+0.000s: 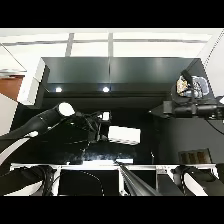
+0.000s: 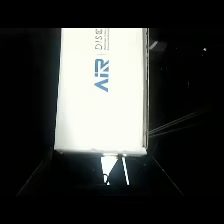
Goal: Fold the box and place the chain.
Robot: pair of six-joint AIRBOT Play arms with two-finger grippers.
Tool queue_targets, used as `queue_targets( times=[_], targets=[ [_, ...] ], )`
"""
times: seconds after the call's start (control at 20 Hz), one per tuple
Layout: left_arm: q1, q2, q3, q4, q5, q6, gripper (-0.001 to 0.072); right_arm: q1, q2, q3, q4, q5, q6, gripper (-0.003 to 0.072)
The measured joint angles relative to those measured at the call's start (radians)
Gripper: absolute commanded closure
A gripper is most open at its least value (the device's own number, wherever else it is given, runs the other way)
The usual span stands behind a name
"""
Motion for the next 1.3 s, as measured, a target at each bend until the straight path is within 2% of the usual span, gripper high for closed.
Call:
queue_targets(
  times=[0.2,0.3,0.75,1.05,1.3],
  targets=[
    [0.027,0.103,0.008,0.036,-0.048,-0.117,-0.0005,-0.082,0.011,0.005,-0.027,0.024,-0.014,0.0636],
    [0.014,0.113,0.033,0.058,-0.044,-0.202,-0.0005,-0.098,0.013,0.006,-0.033,0.023,-0.020,0.0636],
    [-0.167,-0.081,0.254,0.119,-0.014,-0.344,-0.0005,-0.115,0.015,0.007,-0.056,-0.007,-0.029,0.0636],
    [-0.232,-0.130,0.288,0.104,0.037,-0.354,-0.0005,-0.116,0.015,0.007,-0.072,-0.019,-0.057,0.0636],
    [-0.246,-0.151,0.291,0.104,0.030,-0.364,-0.0004,-0.116,0.015,0.007,-0.074,-0.027,-0.087,0.0636]
  ],
)
